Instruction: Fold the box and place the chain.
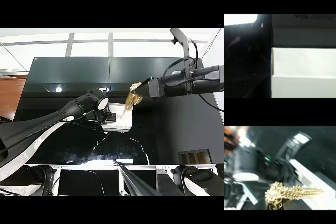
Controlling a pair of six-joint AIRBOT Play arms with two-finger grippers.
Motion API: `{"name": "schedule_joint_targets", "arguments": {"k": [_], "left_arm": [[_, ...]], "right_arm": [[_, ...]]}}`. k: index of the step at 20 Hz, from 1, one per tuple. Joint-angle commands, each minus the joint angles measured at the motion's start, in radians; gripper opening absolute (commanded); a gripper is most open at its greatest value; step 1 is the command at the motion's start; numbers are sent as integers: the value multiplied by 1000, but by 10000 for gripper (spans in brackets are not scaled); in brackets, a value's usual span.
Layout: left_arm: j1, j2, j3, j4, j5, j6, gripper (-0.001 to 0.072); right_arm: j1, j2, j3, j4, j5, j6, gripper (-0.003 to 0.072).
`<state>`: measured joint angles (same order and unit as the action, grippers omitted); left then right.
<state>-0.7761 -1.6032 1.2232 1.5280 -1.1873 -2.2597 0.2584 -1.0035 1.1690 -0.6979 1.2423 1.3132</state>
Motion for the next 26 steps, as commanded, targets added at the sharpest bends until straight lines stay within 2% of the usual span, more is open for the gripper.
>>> {"name": "schedule_joint_targets", "arguments": {"k": [1, 7, 12, 17, 20, 24, 25, 26], "left_arm": [[-1, 0, 1, 0, 0, 0, 27], [-1, -1, 1, 0, 1, 0, 27], [-1, 0, 1, 0, 0, 0, 27], [-1, 0, 1, 0, 1, 0, 27], [-1, 0, 1, 0, 0, 0, 27], [-1, -1, 1, 0, 2, 0, 27], [-1, -1, 1, 0, 2, 0, 27], [-1, -1, 1, 1, 2, 0, 27]], "right_arm": [[0, -1, -1, -132, 71, 49, 10], [61, -7, -2, -134, 69, 63, 9], [128, -58, -34, -130, -30, 82, 10], [138, -121, -132, -171, -89, 89, 10], [166, -150, -211, -193, -170, 90, 10], [184, -183, -233, -194, -262, 90, 13], [184, -183, -233, -193, -278, 90, 20], [184, -183, -233, -193, -283, 90, 137]]}}
